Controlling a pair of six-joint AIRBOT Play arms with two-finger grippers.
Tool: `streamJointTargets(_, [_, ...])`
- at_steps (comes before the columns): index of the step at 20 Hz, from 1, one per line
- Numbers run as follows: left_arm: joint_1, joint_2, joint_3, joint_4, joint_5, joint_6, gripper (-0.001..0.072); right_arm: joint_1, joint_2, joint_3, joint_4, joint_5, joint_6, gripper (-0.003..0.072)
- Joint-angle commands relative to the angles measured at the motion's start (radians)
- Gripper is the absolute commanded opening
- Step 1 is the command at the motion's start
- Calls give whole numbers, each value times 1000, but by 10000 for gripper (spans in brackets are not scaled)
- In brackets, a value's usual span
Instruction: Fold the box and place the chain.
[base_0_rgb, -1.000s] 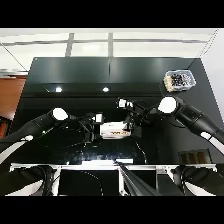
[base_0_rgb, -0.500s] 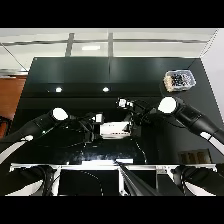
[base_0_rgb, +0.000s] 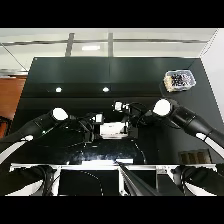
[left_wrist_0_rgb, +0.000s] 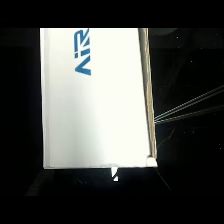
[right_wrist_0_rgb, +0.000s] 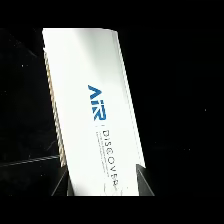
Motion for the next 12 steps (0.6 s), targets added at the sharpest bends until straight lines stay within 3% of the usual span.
streamJointTargets(1, [0,-1,0,0,1,0,218,5,-2,0,0,-1,0,496])
streamJointTargets(2, [0,-1,0,0,1,0,218,5,-1,0,0,-1,0,487])
streamJointTargets(3, [0,-1,0,0,1,0,218,5,0,1,0,-1,1,432])
streamJointTargets(12, [0,-1,0,0,1,0,218,5,0,0,0,28,0,428])
